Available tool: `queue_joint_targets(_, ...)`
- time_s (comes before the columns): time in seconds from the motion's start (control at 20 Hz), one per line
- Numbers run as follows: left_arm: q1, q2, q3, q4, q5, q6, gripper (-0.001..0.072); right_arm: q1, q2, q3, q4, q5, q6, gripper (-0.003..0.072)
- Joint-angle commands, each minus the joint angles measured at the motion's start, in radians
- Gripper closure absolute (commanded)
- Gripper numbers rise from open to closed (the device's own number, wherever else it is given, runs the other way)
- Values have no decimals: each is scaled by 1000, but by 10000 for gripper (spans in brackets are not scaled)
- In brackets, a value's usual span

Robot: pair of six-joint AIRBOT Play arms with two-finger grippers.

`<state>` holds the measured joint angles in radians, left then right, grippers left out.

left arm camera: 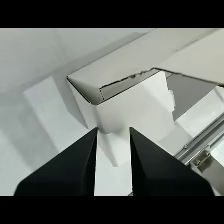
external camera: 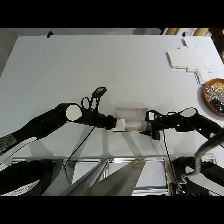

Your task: Fold the box and place the chain.

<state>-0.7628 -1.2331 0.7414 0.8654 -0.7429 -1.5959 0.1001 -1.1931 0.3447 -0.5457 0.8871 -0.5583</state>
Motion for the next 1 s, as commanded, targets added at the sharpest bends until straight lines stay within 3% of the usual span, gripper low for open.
queue_joint_targets(0.0, -13, 0, 15, 74, -17, -57, 425, 0, 0, 1, 0, 0, 0, 274)
queue_joint_targets(0.3, -34, -6, 31, 155, -53, -141, 418, -1, 0, 1, 0, 0, 0, 274)
queue_joint_targets(0.8, -88, -140, 239, 326, -208, -323, 415, -1, 0, 1, 0, 1, 0, 274)
queue_joint_targets(0.95, -95, -180, 292, 375, -261, -390, 323, -1, 0, 1, 0, 0, 0, 274)
